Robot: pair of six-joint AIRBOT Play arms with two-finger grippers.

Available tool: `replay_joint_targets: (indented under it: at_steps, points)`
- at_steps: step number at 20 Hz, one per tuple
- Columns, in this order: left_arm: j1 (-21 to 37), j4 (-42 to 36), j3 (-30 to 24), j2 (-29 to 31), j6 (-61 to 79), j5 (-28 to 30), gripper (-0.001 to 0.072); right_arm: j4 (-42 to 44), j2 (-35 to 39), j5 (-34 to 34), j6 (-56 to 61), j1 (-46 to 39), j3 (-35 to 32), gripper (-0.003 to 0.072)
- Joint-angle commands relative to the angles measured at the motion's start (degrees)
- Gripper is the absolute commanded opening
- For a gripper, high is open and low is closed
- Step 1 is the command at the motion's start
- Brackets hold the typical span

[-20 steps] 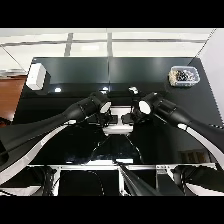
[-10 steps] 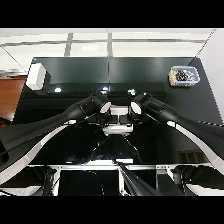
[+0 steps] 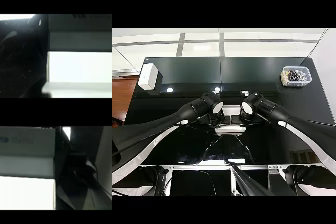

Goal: Fold the box and place the chain.

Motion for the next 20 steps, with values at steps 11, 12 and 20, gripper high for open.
replay_joint_targets:
  at_steps: [11,12,20]
  points:
    - [0.1,0.0,0.0,0.0,-0.1,0.0,0.0027,0.7,3.0,-0.6,-4.1,-0.1,0.1,0.0396]
    - [0.1,0.0,0.0,0.0,-0.1,0.0,0.0027,0.7,4.8,0.0,-6.4,-0.3,0.2,0.0395]
    - [0.1,0.0,0.0,0.0,-0.1,0.1,0.0026,-16.9,25.7,2.3,-18.6,-8.4,0.6,0.0395]
